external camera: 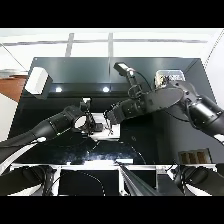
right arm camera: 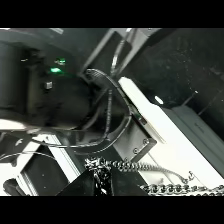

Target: Fold the box and place the chain.

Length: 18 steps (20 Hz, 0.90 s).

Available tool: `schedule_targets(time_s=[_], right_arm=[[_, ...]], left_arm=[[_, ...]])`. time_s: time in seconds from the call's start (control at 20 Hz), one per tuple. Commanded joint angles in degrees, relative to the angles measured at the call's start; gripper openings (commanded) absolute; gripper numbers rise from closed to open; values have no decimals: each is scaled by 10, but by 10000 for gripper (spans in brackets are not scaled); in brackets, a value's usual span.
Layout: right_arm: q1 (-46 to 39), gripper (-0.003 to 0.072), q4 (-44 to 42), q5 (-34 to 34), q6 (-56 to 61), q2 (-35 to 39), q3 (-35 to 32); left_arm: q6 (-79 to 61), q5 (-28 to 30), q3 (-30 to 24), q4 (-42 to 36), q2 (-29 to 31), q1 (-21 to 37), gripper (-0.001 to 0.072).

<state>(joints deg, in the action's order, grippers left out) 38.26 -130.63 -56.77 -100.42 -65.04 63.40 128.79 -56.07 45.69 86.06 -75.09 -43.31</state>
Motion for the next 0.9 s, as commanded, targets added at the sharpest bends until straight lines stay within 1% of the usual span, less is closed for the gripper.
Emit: schedule_targets(time_s=[0.0,0.05,0.1,0.2,0.25,0.35,0.4,0.5,0.55,0.6,0.7,0.8,0.85], right_arm=[[4,54,2,15,1,-17,-5],[-3,334,2,12,2,-16,-5],[-15,487,3,0,3,-15,-5],[-62,496,13,-41,3,-6,-5],[-92,495,33,-62,3,3,-5],[-163,495,118,-96,14,17,-5],[-193,495,165,-101,35,17,-7],[-240,496,257,-60,103,17,-39],[-256,519,297,-23,137,16,-68],[-266,708,324,11,167,11,-97],[-282,700,356,74,219,-16,-136],[-290,699,396,134,311,-53,-137],[-291,698,408,177,350,-67,-137]], left_arm=[[0,0,0,0,0,0,32],[0,1,0,0,0,0,32],[0,1,0,0,0,0,32],[0,1,0,0,0,0,32],[0,1,0,0,0,0,32],[0,1,0,0,0,0,32],[0,1,0,0,0,0,32],[0,1,0,0,0,0,32],[0,1,0,0,0,0,33],[0,1,0,0,0,0,32],[0,1,0,0,0,0,32],[0,1,0,0,0,0,32],[0,1,0,0,0,0,32]])
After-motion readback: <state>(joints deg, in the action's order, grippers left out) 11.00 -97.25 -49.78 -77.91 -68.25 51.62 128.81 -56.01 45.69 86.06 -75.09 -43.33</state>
